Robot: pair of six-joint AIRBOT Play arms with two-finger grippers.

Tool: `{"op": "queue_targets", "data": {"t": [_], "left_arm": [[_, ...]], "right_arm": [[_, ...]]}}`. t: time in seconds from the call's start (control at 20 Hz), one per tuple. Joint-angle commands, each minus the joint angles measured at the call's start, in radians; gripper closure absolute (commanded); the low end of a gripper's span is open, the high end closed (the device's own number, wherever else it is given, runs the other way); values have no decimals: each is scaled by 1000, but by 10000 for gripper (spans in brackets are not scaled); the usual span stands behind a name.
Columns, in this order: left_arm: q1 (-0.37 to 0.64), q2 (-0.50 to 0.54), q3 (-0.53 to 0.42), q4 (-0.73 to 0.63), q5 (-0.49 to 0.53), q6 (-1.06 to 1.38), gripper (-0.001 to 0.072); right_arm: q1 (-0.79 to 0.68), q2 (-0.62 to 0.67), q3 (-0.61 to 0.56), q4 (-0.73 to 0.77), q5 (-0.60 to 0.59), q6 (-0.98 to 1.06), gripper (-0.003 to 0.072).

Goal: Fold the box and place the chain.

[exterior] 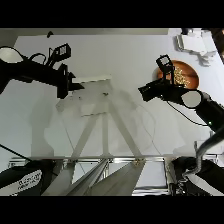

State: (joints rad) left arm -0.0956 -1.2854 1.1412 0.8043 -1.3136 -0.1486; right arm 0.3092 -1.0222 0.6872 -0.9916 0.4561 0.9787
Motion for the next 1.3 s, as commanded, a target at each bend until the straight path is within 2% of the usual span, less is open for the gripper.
{"op": "queue_targets", "data": {"t": [0.0,0.1,0.2,0.35,0.5,0.8,1.05,1.25], "left_arm": [[14,-2,-19,187,80,41,704],[13,-89,-22,194,88,58,705],[13,-168,-22,58,98,124,708],[13,-234,-22,-231,159,394,709],[13,-286,-22,-356,182,491,708],[-35,-402,-22,-324,181,560,705],[-71,-409,-21,-324,214,589,705],[-60,-409,-21,-309,227,503,705]], "right_arm": [[0,1,0,-6,-1,19,208],[0,1,0,-6,-2,19,208],[0,1,0,-6,-8,19,208],[0,1,0,-6,-30,16,208],[0,1,0,-6,-38,16,208],[0,1,0,-6,-38,16,208],[0,1,0,-6,-38,16,208],[0,1,0,-6,-38,16,208]]}}
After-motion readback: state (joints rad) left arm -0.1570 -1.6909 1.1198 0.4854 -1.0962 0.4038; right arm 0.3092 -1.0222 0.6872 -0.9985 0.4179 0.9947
